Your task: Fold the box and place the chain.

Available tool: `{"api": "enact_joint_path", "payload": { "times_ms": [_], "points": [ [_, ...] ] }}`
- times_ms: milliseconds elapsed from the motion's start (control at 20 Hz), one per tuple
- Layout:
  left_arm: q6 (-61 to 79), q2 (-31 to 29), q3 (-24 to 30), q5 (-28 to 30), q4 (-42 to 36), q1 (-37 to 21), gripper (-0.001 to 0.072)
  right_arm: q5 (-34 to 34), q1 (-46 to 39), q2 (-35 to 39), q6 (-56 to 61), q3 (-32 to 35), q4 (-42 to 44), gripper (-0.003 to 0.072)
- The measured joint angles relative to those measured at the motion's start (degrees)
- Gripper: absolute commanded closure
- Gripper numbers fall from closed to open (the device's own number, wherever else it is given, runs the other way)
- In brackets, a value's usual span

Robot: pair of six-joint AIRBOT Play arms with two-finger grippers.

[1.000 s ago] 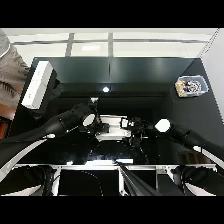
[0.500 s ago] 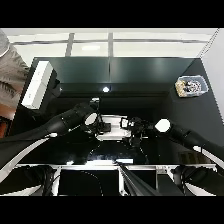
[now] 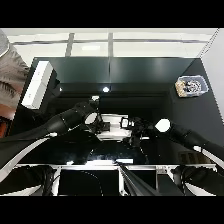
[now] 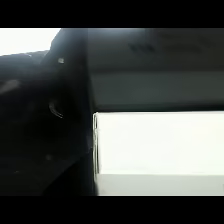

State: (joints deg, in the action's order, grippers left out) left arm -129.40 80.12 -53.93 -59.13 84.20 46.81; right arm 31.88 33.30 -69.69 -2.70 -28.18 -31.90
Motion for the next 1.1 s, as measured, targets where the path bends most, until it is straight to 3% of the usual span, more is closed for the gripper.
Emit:
{"api": "enact_joint_path", "payload": {
  "times_ms": [450,500,600,700,800,850,900,950,1100],
  "points": [
    [0.26,0.00,0.00,-2.97,1.57,0.00,0.0685,5.57,-0.37,5.42,9.40,-1.11,-15.06,0.0022],
    [0.26,0.00,0.00,-2.80,1.81,-0.02,0.0685,5.86,-0.37,5.70,9.44,-1.18,-15.82,0.0071],
    [0.26,0.00,0.00,-2.93,2.40,0.00,0.0685,6.21,-0.37,6.08,8.76,-1.25,-15.54,0.0073],
    [0.24,0.00,0.00,-2.86,2.80,0.00,0.0685,6.38,-0.37,6.16,7.06,-1.29,-13.25,0.0195],
    [0.26,0.00,0.00,-2.86,2.99,-0.02,0.0685,6.43,-0.37,5.97,5.16,-1.29,-10.19,0.0196],
    [0.24,0.00,0.00,-2.89,3.08,0.00,0.0685,6.43,-0.37,5.75,4.28,-1.29,-8.72,0.0262],
    [0.24,0.00,0.00,-2.86,3.19,0.00,0.0685,6.43,-0.37,5.44,3.48,-1.29,-7.21,0.0433],
    [0.24,0.00,0.00,-2.91,3.23,-0.02,0.0685,6.43,-0.37,5.16,2.93,-1.29,-5.92,0.0493],
    [0.24,0.00,0.00,-2.91,3.34,0.00,0.0685,6.38,-0.37,4.37,1.97,-1.29,-3.10,0.0495]
  ]
}}
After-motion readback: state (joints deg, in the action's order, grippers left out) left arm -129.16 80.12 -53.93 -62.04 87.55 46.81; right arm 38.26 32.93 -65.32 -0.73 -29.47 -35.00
